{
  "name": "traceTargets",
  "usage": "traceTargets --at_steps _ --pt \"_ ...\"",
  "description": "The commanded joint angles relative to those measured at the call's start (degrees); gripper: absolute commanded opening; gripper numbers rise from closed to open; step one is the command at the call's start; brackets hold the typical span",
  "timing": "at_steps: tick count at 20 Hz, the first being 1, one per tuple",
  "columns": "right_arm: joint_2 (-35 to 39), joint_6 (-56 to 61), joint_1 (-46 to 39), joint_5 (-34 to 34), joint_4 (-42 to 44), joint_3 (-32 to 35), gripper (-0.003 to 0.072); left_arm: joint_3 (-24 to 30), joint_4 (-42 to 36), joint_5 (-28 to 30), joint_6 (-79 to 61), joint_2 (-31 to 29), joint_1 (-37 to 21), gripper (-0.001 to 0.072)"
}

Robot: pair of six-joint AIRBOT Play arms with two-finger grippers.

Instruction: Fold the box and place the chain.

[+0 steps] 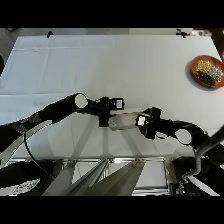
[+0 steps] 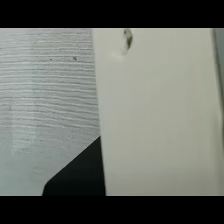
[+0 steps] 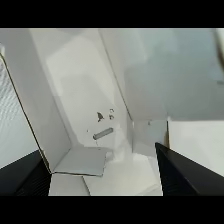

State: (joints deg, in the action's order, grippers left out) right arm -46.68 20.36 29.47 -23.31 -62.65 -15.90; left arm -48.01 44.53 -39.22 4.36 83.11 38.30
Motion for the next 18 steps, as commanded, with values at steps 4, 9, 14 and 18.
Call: traceTargets --at_steps 4,9,14,18 --pt "0.1 -5.8 -1.9 -0.7 6.1 -1.0 0.0713 0.0 0.0 0.0 0.0 0.0 0.0 0.0013" --pt "1.0 -8.9 -1.9 -1.2 7.5 -1.0 0.0711 0.0 0.0 0.0 0.0 0.0 0.0 0.0013" --pt "1.6 -9.3 -1.9 -1.2 7.5 -1.0 0.0708 0.0 0.0 0.0 0.0 0.0 0.0 0.0013" --pt "1.2 -17.4 -1.9 -1.1 11.5 -1.0 0.0702 0.0 0.0 0.0 0.0 0.0 0.0 0.0013"
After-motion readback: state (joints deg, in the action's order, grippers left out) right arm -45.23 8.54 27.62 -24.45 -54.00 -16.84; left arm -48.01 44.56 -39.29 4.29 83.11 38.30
